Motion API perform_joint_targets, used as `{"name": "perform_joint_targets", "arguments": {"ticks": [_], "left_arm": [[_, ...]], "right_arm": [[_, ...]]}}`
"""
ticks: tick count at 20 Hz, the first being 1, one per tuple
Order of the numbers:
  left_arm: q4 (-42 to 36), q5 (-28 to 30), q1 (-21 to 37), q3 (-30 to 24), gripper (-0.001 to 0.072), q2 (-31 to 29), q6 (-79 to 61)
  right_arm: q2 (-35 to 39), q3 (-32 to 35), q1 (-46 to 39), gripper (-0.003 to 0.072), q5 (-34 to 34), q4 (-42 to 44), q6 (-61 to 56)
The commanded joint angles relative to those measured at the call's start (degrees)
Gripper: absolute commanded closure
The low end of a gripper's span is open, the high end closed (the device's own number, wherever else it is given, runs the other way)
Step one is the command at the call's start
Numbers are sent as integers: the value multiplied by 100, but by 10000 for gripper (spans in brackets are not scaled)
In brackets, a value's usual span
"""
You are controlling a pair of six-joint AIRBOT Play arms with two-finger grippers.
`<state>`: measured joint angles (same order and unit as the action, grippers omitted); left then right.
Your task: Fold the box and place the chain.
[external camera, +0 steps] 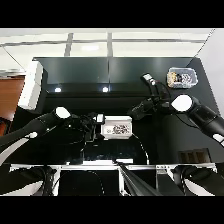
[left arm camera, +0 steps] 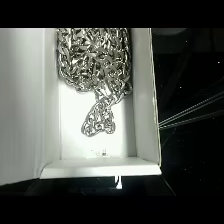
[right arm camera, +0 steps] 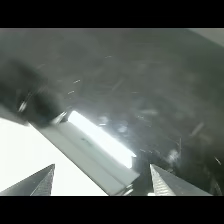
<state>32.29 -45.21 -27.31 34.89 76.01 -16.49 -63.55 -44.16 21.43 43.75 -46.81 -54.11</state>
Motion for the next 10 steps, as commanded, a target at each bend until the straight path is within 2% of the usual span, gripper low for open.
{"name": "perform_joint_targets", "arguments": {"ticks": [1, 3, 5, 10], "left_arm": [[2, 17, -2, 4, 188, 2, 0], [0, 4, -2, 4, 188, 2, 0], [0, 4, -2, 4, 188, 2, 0], [0, -7, -11, 4, 189, 2, 0]], "right_arm": [[-184, -146, 17, -19, 804, 400, 1565], [-184, -341, 24, -19, 1576, 168, 2079], [-186, -365, 46, -20, 1943, 162, 2581], [-190, -361, 431, -20, 1775, -48, 3036]]}}
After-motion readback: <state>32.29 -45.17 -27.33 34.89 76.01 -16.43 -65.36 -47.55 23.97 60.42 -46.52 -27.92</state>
